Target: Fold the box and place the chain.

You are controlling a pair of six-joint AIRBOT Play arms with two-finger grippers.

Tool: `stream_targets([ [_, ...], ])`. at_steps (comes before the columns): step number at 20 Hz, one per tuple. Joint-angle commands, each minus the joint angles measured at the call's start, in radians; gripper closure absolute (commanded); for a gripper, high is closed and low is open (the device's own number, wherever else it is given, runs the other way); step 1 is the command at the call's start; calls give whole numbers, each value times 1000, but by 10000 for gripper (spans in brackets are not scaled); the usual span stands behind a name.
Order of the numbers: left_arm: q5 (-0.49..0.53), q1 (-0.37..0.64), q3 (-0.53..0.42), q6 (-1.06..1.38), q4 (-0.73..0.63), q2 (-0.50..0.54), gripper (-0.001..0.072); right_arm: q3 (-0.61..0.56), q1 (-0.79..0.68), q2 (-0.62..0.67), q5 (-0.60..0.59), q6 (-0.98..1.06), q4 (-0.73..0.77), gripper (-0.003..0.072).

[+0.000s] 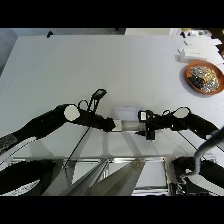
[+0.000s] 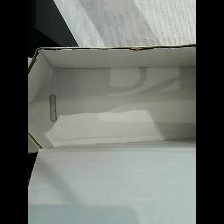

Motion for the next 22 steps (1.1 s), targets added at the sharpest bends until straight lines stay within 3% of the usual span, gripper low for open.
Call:
stream_targets([
  [1,10,-23,33,-90,92,-14,314,0,0,0,1,0,0,284],
  [12,-18,-74,107,-283,173,-52,314,0,0,0,1,0,0,284],
  [18,-157,-86,201,-427,264,-105,314,1,0,0,0,0,0,284],
  [22,-179,-116,225,-502,277,-152,314,1,0,0,0,0,0,284],
])
